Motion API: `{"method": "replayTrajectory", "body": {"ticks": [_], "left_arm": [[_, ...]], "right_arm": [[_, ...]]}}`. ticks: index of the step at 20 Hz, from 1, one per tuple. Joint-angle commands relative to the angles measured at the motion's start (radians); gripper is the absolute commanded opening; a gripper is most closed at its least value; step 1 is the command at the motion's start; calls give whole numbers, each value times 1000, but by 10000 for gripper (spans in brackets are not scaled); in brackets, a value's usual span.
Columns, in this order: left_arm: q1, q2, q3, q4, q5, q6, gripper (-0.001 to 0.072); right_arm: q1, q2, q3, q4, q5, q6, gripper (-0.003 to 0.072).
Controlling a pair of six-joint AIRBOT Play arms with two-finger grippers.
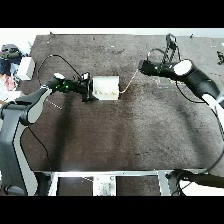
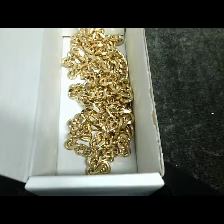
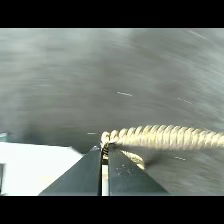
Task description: Fold the box and place the chain.
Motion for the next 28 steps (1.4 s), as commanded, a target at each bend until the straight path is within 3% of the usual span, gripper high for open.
{"method": "replayTrajectory", "body": {"ticks": [1,5,14,20,21,22,25,28], "left_arm": [[0,0,0,0,0,0,288],[0,0,0,0,0,0,288],[0,0,0,0,0,0,287],[0,0,0,0,0,0,288],[0,0,0,0,0,0,288],[0,0,0,0,0,0,288],[0,0,0,0,0,0,288],[0,0,0,0,0,0,288]], "right_arm": [[94,121,1,1,-26,-22,11],[180,148,1,8,-116,-21,11],[276,140,36,27,-166,-22,11],[278,-31,34,27,-79,-6,14],[278,-63,34,26,-69,-6,170],[275,-91,34,22,-68,-6,454],[240,-121,34,-54,-47,-6,464],[124,-118,34,-92,69,-6,465]]}}
